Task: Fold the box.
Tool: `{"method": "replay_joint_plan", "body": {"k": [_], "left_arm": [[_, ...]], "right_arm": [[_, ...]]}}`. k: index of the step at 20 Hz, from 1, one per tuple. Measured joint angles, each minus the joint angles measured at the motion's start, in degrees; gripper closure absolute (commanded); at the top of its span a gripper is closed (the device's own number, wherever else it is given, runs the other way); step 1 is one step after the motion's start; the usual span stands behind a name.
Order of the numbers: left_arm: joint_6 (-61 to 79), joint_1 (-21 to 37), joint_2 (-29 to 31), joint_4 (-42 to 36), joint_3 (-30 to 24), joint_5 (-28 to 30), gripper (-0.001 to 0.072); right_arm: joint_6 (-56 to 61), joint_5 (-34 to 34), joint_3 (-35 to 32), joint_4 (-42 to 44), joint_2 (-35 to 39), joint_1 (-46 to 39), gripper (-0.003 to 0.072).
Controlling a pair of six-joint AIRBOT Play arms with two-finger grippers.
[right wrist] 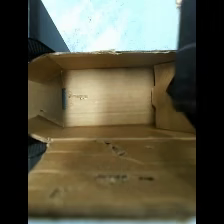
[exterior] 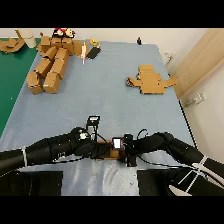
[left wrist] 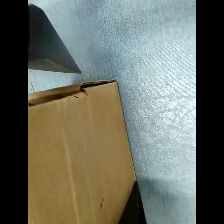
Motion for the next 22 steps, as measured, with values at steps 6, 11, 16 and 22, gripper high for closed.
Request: {"method": "replay_joint_plan", "body": {"k": [6,11,16,22], "left_arm": [[-0.5,0.0,-4.3,0.3,4.1,-3.8,0.0285],[-0.5,0.0,-7.1,0.8,7.2,-6.2,0.0288],[-0.5,-0.2,-8.6,1.5,8.3,-8.3,0.0429],[-2.3,-0.7,-10.3,1.6,8.5,-8.1,0.0608]], "right_arm": [[0.0,0.0,0.0,0.0,0.0,0.0,0.0193],[0.0,0.0,0.0,0.0,0.0,0.0,0.0193],[0.0,0.0,0.0,0.0,0.0,0.0,0.0193],[0.1,0.0,0.0,0.0,0.0,0.0,0.0193]]}}
